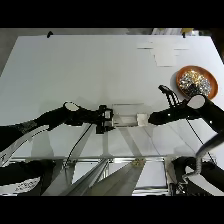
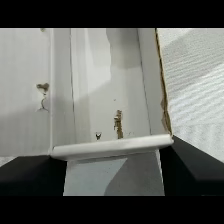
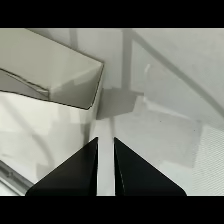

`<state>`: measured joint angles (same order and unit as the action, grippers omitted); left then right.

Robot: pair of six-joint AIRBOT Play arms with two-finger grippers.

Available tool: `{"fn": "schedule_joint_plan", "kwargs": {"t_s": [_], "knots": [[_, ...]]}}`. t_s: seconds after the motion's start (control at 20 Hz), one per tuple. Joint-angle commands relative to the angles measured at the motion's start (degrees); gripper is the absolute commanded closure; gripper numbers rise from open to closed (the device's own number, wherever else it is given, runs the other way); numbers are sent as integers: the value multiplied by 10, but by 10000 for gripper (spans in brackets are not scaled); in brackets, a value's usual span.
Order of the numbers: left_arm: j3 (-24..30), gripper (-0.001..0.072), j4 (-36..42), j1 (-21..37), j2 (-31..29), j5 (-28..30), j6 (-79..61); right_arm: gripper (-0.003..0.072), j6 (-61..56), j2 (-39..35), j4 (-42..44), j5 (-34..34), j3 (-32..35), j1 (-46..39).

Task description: Fold the box and place the chain.

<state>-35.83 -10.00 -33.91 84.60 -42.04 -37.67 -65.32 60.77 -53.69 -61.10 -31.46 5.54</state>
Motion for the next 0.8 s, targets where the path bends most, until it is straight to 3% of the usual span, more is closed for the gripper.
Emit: {"fn": "schedule_joint_plan", "kwargs": {"t_s": [0.0,0.1,0.5,0.6,0.75], "knots": [[0,641,0,0,0,0,0,565,0,-31,2,1,0,2],[0,641,0,0,0,0,0,513,0,-31,7,0,0,2],[0,641,0,0,0,0,0,506,3,-31,33,36,0,53],[0,641,0,0,0,0,0,439,-10,-31,31,42,0,63],[0,641,0,0,0,0,0,406,-36,-31,10,42,0,63]]}}
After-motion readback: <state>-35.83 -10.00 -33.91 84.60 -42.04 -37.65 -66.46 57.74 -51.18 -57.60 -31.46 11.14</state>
